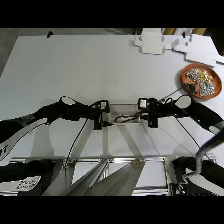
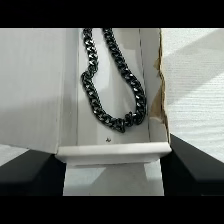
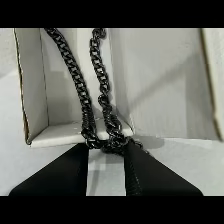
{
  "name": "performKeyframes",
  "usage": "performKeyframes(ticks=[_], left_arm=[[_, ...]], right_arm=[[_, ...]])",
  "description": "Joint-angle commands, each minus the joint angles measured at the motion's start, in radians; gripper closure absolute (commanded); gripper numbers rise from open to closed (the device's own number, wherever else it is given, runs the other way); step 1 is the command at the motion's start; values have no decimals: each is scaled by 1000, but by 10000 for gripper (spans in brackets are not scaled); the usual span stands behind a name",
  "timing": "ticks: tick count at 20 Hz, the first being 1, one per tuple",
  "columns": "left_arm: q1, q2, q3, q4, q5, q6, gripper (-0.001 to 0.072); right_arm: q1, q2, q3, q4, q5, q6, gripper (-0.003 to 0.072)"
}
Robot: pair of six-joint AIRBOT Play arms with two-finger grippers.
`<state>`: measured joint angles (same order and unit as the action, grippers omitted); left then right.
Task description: Fold the box and place the chain.
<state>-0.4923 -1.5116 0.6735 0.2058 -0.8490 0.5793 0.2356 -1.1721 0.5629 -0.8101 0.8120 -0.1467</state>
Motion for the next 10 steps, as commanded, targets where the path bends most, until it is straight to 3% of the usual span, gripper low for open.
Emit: performKeyframes(ticks=[1, 3, 10], left_arm=[[-1, 0, 0, 0, 0, 0, 367], [-1, 0, 0, 0, 0, 0, 367], [-1, 0, 0, 0, 0, 0, 367]], right_arm=[[0, -2, 0, 10, -2, -1, 526], [-1, -2, 0, 7, -2, -1, 646], [-1, 35, 0, -53, 1, 53, 669]])
